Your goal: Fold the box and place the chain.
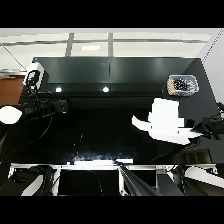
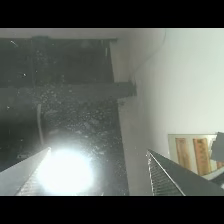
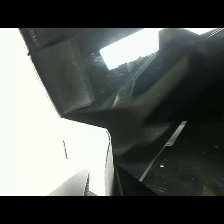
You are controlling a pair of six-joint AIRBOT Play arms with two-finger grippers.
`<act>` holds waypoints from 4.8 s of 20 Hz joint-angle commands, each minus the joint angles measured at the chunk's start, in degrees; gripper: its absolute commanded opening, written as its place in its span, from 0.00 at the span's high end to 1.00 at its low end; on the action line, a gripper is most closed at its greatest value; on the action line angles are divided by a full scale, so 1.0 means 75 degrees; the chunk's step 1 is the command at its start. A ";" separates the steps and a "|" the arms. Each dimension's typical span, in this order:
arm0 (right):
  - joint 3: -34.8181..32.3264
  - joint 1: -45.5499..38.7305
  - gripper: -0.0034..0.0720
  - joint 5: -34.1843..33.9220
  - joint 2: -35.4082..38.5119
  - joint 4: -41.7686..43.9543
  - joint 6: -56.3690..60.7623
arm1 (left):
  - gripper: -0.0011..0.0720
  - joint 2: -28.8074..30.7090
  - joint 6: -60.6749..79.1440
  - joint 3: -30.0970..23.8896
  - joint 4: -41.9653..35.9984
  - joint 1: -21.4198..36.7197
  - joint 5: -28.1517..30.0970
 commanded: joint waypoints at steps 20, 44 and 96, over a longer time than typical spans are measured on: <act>-0.2087 0.7152 0.93 -0.3940 0.3550 0.3751 0.0268 | 0.02 -0.1212 0.1361 0.0003 -0.2693 0.0009 -0.0667; -0.2789 0.8953 0.93 -0.5117 0.3608 0.3756 0.0758 | 0.52 -0.7446 0.8425 0.2996 -0.4479 -0.0423 -0.5557; -0.3083 1.1666 0.04 -0.6808 0.2591 0.1784 -0.6516 | 0.95 -0.4497 1.2062 0.0708 -0.3144 -0.2008 -0.0810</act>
